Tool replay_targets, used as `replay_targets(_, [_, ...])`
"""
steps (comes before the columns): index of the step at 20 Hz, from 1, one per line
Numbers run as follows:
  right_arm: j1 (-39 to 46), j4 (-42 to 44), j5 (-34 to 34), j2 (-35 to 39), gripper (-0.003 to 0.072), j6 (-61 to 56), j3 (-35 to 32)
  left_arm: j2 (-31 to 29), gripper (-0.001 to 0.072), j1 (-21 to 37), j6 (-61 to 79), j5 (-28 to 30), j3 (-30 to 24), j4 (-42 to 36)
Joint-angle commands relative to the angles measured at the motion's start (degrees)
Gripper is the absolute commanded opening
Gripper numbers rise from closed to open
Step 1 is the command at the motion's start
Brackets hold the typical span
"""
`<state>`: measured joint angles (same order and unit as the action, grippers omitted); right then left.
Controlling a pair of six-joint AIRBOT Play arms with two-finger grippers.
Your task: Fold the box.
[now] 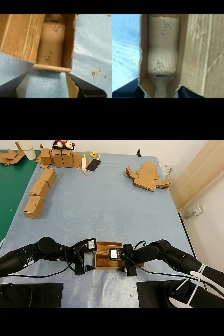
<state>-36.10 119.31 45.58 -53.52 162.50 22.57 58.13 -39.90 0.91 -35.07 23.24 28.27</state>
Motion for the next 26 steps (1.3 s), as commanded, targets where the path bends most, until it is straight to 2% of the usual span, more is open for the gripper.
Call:
replay_targets(1, [-0.02, 0.02, -0.02, 0.02, 0.053, 0.0, -0.02, 0.59, 0.0692, -0.9, 0.26, 0.68, 0.35, 0.0])
replay_targets(12, [-0.02, 0.02, -0.02, 0.02, 0.053, -0.02, -0.02, 5.49, 0.0692, -1.57, 2.82, -0.98, 3.61, -0.48])
replay_targets(26, [-0.02, 0.02, -0.02, 0.02, 0.053, -0.02, -0.02, 6.03, 0.0692, -2.99, 3.89, -2.08, 3.58, -1.73])
